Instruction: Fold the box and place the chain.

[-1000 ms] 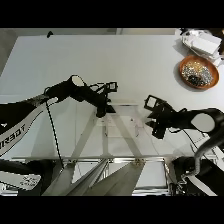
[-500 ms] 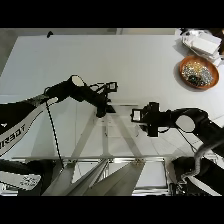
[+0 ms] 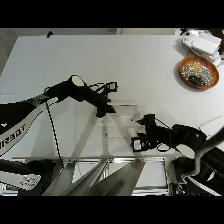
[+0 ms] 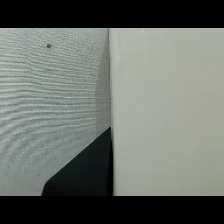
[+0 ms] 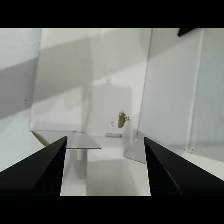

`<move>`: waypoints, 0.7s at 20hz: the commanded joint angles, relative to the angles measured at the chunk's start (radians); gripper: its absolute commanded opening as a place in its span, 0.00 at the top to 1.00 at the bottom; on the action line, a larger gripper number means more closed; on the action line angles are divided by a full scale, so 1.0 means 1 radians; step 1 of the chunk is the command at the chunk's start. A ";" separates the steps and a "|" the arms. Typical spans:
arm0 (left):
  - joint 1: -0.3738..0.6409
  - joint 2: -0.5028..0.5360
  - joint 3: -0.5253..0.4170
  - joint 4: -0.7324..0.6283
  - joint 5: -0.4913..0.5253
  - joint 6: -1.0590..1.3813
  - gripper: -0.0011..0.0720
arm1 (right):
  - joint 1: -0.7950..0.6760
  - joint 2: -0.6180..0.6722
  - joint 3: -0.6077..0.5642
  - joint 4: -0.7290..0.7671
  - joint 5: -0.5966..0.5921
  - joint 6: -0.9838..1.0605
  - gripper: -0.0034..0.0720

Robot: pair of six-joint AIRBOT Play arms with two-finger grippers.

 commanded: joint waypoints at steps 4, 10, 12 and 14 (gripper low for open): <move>0.000 0.001 0.000 0.000 0.000 0.000 0.97 | 0.072 0.007 -0.057 -0.027 -0.041 0.030 0.25; 0.000 0.001 0.000 0.000 0.000 0.000 0.97 | 0.072 -0.145 -0.059 -0.023 -0.106 0.029 0.23; 0.000 0.001 0.000 0.000 0.000 0.000 0.97 | 0.072 -0.152 -0.059 -0.023 -0.134 0.029 0.23; 0.000 0.001 0.000 0.000 0.000 0.000 0.97 | 0.072 -0.152 -0.059 -0.023 -0.151 0.030 0.23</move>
